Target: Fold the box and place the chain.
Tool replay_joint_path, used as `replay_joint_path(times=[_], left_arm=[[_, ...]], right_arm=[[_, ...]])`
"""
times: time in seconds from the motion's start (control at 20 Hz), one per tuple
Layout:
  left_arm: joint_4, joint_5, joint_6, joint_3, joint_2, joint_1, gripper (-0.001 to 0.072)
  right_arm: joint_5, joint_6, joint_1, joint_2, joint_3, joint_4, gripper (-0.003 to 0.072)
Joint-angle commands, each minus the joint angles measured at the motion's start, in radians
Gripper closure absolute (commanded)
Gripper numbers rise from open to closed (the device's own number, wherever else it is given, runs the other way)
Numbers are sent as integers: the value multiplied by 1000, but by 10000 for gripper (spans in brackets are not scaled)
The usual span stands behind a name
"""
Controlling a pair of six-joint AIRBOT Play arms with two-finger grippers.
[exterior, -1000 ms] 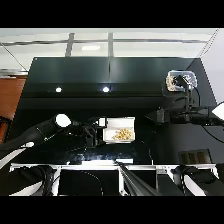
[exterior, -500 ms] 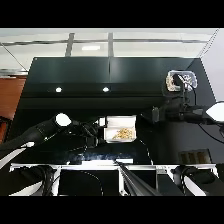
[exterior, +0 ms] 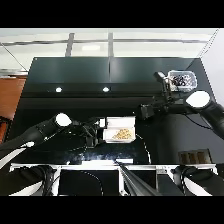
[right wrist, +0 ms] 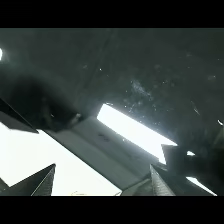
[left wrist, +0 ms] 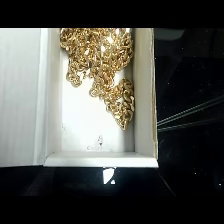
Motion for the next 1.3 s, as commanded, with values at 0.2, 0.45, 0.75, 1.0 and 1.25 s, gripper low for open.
replay_joint_path(times=[0.2, 0.45, 0.75, 1.0, 1.25], left_arm=[[3, 0, -2, 1, 0, 0, 436], [3, 0, -2, 1, 0, 0, 436], [2, -6, -2, 1, 0, 0, 437], [2, -5, -2, 1, 0, 0, 437], [2, -5, -2, 1, 0, 0, 437]], right_arm=[[209, -457, 48, -50, 13, 38, -18], [295, -502, 89, -50, 15, -32, -18], [233, -571, 151, -50, 14, -32, -18], [209, -575, 158, -50, 15, -39, 146], [208, -573, 158, -50, 14, -41, 301]])
